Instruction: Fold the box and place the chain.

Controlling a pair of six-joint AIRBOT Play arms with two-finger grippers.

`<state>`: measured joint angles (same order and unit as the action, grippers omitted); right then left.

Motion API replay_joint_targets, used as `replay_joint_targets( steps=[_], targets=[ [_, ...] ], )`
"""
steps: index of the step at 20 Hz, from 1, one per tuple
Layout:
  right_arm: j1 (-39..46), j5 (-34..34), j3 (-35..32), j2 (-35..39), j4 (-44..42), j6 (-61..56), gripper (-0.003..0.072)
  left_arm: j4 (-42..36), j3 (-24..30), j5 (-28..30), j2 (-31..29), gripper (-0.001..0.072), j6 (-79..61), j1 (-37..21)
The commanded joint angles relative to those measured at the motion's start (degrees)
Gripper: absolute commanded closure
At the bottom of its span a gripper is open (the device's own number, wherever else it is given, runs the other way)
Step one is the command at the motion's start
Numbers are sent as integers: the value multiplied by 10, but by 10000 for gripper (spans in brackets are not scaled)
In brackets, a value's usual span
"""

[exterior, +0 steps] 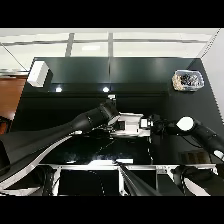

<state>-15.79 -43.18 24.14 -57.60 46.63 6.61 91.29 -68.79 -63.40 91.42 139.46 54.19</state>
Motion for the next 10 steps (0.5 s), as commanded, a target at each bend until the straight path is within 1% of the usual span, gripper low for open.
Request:
replay_joint_targets(
  steps=[1, 6, 8, 9, 10],
  targets=[
    [0, -35, 1, 43, 47, -34, -17, -1, -1, 6, 0, 681, 0, -4],
    [0, 1, 1, 42, 10, -31, -17, -1, -1, 8, 0, 681, 0, -4],
    [0, 6, 1, 41, -9, -29, -15, -1, -1, 8, 0, 681, 0, -4],
    [0, 6, 1, 41, -15, -23, 82, -1, 0, 7, 0, 681, 0, -4],
    [0, 5, 1, 41, -19, -23, 213, -1, -1, 7, 0, 681, 0, -4]
  ],
)
